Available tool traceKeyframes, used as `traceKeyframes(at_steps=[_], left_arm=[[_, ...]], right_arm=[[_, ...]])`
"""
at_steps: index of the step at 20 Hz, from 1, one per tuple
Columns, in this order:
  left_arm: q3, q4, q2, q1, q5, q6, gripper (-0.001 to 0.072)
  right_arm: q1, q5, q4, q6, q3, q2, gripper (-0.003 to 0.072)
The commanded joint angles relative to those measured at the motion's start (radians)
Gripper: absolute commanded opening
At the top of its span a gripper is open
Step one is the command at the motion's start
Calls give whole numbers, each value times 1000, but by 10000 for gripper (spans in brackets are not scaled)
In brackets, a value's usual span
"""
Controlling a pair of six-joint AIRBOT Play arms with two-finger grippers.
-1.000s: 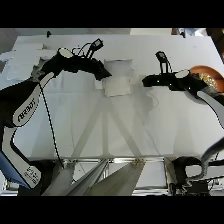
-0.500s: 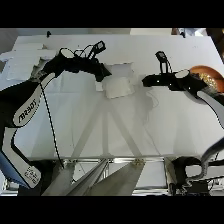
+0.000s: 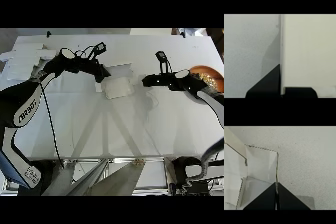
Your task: Fold the box and place the chain.
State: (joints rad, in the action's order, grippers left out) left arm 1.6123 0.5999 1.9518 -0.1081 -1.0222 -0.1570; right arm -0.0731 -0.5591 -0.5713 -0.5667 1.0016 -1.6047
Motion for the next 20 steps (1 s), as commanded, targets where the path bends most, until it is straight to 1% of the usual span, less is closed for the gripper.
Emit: traceKeyframes(at_steps=[1, 8, 15, 16, 18, 19, 20], left_arm=[[0, -1, 0, 0, -4, 0, 9], [0, -1, 0, -5, -15, 0, 8], [0, -2, 0, -32, -14, 1, 7], [0, -4, 0, -37, -14, 1, 7], [0, -8, 0, -40, -14, 5, 7], [0, -8, 0, -40, -14, 5, 7], [0, -8, 0, -40, -14, 5, 6]], right_arm=[[0, 0, 0, -1, 0, 0, 11], [0, 0, 0, -1, 0, 0, 11], [0, -1, 1, -2, 0, 0, 13], [0, -2, 1, -8, 0, 0, 28], [0, -16, 2, -16, 0, 2, 216], [1, -34, 3, -16, 0, 3, 261], [0, -61, 3, -16, 1, 7, 284]])
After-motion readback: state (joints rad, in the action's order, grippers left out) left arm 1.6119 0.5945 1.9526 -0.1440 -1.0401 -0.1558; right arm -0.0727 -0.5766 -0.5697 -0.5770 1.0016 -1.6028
